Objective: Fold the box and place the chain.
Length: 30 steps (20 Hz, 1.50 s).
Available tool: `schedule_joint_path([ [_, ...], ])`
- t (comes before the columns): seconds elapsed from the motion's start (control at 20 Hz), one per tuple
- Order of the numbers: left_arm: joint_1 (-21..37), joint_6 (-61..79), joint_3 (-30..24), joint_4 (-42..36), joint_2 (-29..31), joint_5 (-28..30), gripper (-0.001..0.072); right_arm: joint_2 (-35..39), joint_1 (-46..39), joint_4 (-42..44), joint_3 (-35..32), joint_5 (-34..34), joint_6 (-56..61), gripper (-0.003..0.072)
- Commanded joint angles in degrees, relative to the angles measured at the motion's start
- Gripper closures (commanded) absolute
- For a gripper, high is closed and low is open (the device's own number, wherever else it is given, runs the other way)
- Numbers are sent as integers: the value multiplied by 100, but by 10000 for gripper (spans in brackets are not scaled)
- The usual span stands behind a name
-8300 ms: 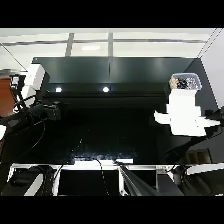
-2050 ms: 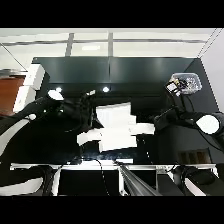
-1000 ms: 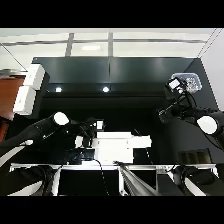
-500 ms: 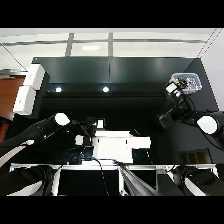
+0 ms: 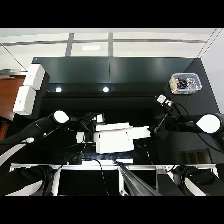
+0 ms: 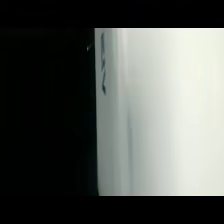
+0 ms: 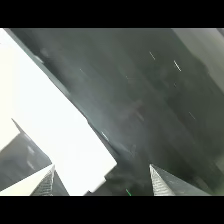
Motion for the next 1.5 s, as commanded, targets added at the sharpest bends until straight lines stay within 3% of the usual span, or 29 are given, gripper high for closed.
schedule_joint_path([
  [0.0, 48, 9, 33, -79, -42, 55, 677, -68, 52, 1056, -175, -94, -793, -5],
  [0.2, 48, 13, 37, -37, -52, 46, 677, -232, 415, 1121, -625, -175, -2428, -5],
  [0.35, 48, 11, 72, -37, -61, -55, 677, -236, 688, 1115, -1025, -721, -3314, -5],
  [0.7, 48, 7, 118, -15, -129, -151, 677, -240, 1137, 1161, -1532, -1766, -3687, -4],
  [1.1, 48, 7, 118, -15, -129, -151, 676, -815, 1838, 1611, -1532, -1770, -4483, -4],
  [1.45, 48, 4, 118, -15, -129, -149, 677, -872, 1891, 2310, -1530, -1825, -5071, -4],
])
